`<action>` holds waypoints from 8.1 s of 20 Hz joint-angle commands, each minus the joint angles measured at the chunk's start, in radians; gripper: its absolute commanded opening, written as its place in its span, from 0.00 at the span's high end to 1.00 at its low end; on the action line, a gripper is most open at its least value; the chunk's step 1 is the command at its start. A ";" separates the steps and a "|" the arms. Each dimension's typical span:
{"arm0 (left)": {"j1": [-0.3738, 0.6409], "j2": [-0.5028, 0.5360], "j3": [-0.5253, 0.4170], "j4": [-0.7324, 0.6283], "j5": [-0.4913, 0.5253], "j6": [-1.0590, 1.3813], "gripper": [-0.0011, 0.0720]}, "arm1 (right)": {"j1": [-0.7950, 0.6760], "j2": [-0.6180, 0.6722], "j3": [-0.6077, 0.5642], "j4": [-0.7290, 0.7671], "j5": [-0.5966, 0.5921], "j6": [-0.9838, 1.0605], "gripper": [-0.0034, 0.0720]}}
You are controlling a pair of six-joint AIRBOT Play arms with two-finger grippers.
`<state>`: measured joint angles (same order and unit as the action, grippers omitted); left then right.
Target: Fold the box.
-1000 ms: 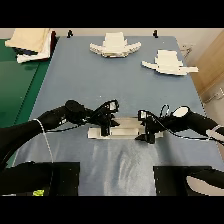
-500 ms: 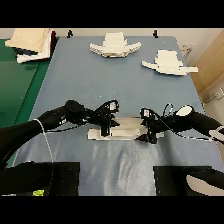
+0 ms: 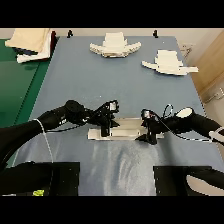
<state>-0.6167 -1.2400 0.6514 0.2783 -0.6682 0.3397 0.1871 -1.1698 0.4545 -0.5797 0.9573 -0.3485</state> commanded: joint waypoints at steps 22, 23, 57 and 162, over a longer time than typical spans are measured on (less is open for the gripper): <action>0.000 0.000 0.000 -0.002 0.004 0.000 0.96 | 0.050 0.039 -0.005 -0.055 -0.050 0.000 0.25; 0.000 0.000 0.000 -0.002 0.004 0.000 0.96 | 0.050 0.039 -0.005 -0.055 -0.045 0.000 0.22; 0.000 0.000 0.000 -0.002 0.004 0.000 0.96 | 0.050 0.039 -0.005 -0.052 -0.110 -0.011 0.15; 0.099 0.127 -0.129 0.235 -0.039 -0.137 0.03 | 0.050 0.039 -0.005 -0.053 -0.110 -0.011 0.15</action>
<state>-0.5133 -1.0653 0.5098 0.5552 -0.7338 0.1333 0.2371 -1.1313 0.4492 -0.6327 0.8471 -0.3599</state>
